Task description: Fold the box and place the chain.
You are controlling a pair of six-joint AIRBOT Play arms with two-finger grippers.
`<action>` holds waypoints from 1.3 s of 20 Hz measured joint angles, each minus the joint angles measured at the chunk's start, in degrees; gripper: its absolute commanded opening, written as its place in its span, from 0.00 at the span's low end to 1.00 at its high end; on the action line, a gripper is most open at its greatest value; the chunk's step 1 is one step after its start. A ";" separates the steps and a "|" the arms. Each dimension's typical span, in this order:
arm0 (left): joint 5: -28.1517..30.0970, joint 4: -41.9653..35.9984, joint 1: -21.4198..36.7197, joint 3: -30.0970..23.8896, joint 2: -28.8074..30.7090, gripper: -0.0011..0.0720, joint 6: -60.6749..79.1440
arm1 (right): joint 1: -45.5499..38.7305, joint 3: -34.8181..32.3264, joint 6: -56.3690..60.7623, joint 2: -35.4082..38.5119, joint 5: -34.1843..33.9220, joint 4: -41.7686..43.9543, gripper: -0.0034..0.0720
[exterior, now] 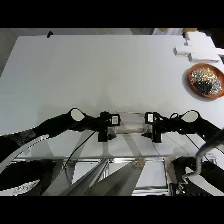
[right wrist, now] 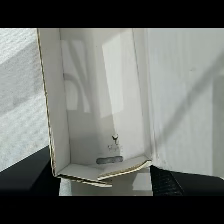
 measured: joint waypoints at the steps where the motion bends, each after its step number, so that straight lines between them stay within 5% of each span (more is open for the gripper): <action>1: 0.02 -0.04 -0.04 0.00 -0.04 0.99 0.00 | 0.00 0.00 -0.02 0.00 0.00 0.00 0.58; 26: 0.72 -4.79 -0.11 0.37 -2.12 0.96 8.94 | 0.00 0.02 0.00 0.00 0.09 0.00 0.58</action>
